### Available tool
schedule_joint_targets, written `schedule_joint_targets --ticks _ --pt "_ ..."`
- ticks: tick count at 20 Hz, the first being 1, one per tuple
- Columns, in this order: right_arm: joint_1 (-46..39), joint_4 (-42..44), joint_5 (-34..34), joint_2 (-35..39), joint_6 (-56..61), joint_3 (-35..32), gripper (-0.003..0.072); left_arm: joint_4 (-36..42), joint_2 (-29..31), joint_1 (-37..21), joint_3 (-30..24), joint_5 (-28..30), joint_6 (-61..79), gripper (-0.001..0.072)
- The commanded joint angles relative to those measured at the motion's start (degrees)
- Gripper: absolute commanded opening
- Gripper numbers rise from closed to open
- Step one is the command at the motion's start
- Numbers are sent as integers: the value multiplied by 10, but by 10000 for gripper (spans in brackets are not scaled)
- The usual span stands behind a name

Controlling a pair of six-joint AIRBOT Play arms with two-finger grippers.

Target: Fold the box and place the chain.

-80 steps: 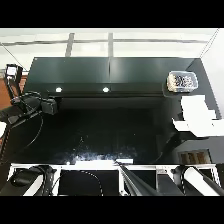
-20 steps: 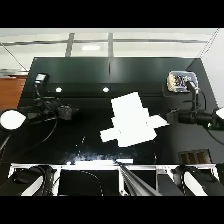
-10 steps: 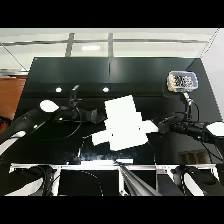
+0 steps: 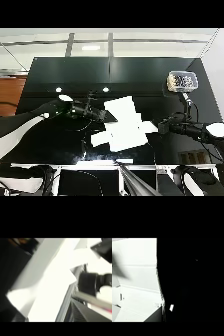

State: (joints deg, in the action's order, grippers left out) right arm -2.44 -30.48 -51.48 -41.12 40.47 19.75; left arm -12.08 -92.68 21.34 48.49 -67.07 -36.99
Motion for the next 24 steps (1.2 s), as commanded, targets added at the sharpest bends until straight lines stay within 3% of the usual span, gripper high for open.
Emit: schedule_joint_targets --ticks 1,2,4,5,8,10,13,14,15,16,20,24 --pt "1 -2 0 0 0 0 8 -76 -33 0 45 -64 26 574" --pt "1 -2 0 0 0 0 8 -98 -33 1 55 -66 31 519" --pt "1 -2 0 0 0 0 8 -121 -33 0 69 -65 45 332" --pt "1 -2 0 0 0 0 8 -122 -33 0 73 -65 55 281" --pt "1 -3 0 0 0 0 8 -123 -33 3 75 -49 60 252" --pt "1 -9 -2 0 0 0 8 -127 -33 5 75 -43 75 28" --pt "0 -17 -6 0 0 0 25 -129 -32 4 76 -43 83 25" --pt "0 -17 -7 0 2 3 277 -133 -29 5 76 -43 83 25" --pt "-4 -26 -10 0 10 10 603 -141 -23 5 76 -43 83 24" --pt "-10 -53 -23 0 13 27 646 -153 -13 5 76 -44 83 23" --pt "-31 -201 -75 0 10 132 646 -254 70 23 75 -21 83 21" --pt "-30 -216 -73 -1 -80 160 644 -359 156 112 55 106 192 24"
